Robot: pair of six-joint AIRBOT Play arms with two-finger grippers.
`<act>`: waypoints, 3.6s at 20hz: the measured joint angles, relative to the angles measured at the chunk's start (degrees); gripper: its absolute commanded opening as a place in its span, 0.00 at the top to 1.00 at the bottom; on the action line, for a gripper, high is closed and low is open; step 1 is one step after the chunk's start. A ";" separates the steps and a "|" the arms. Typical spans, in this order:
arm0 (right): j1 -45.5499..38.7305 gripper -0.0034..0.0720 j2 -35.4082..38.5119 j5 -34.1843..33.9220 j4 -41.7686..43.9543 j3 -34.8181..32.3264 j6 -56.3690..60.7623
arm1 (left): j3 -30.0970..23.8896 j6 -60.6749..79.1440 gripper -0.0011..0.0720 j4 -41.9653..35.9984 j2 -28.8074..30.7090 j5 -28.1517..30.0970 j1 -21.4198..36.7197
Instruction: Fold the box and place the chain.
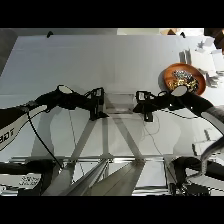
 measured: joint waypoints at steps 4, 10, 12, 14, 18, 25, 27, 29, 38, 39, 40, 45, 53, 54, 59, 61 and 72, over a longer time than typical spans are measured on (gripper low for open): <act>0.24 0.79 -1.22 0.09 3.67 0.00 -2.19 | 0.00 -0.07 0.61 -0.02 0.00 -0.02 0.00; 0.28 0.94 -1.33 0.98 4.66 0.00 -3.04 | 0.00 0.11 0.61 0.00 0.00 -0.02 0.00; 0.26 0.94 -0.37 1.46 4.24 0.00 -3.13 | 0.00 0.11 0.61 0.00 0.00 -0.04 0.00; 0.15 0.94 1.33 1.90 2.91 0.00 -2.60 | 0.00 0.09 0.61 0.00 0.00 -0.04 0.00; -2.01 0.94 7.58 3.19 -2.67 -0.02 1.01 | 0.00 0.02 0.61 -0.02 0.00 -0.02 0.00; -14.32 0.95 19.39 2.03 -14.01 -0.02 33.40 | 0.00 0.02 0.61 -0.02 0.00 -0.02 0.00; -16.76 0.95 18.58 2.36 -18.71 -0.02 44.61 | 0.00 0.00 0.61 -0.02 0.00 -0.02 0.00; -17.86 0.95 16.20 4.24 -21.59 -0.07 53.22 | 0.00 0.00 0.61 -0.02 0.00 -0.02 0.00; -15.10 0.95 3.67 6.78 -11.56 -3.26 69.53 | 0.00 0.00 0.61 -0.02 0.00 -0.02 0.00; -14.43 0.95 2.80 6.27 -10.23 -3.41 69.79 | 0.00 0.00 0.61 -0.02 0.00 -0.02 0.00; -13.68 0.95 1.77 6.01 -8.83 -3.54 69.96 | 0.00 0.00 0.61 -0.02 0.00 -0.02 0.00; -10.62 0.95 -1.73 5.75 -2.78 -3.76 70.34 | 0.00 0.02 0.61 -0.02 0.00 -0.02 0.00; -12.37 0.95 0.63 6.32 -2.51 -3.80 67.17 | 0.00 0.00 0.61 -0.02 0.00 -0.02 0.00; -13.53 0.95 1.62 6.32 -4.09 -3.78 67.17 | 0.00 0.00 0.61 -0.04 0.00 0.00 0.00; -16.74 0.95 3.21 4.94 -8.52 -4.33 67.30 | 0.00 0.00 0.61 -0.04 0.00 0.00 0.00; -16.02 0.95 2.56 3.32 -7.82 -5.29 66.99 | 0.00 0.00 0.61 -0.04 0.00 0.00 0.00; -10.78 0.95 0.07 1.90 6.23 -7.45 62.07 | 0.00 0.02 0.61 -0.04 0.00 0.00 0.00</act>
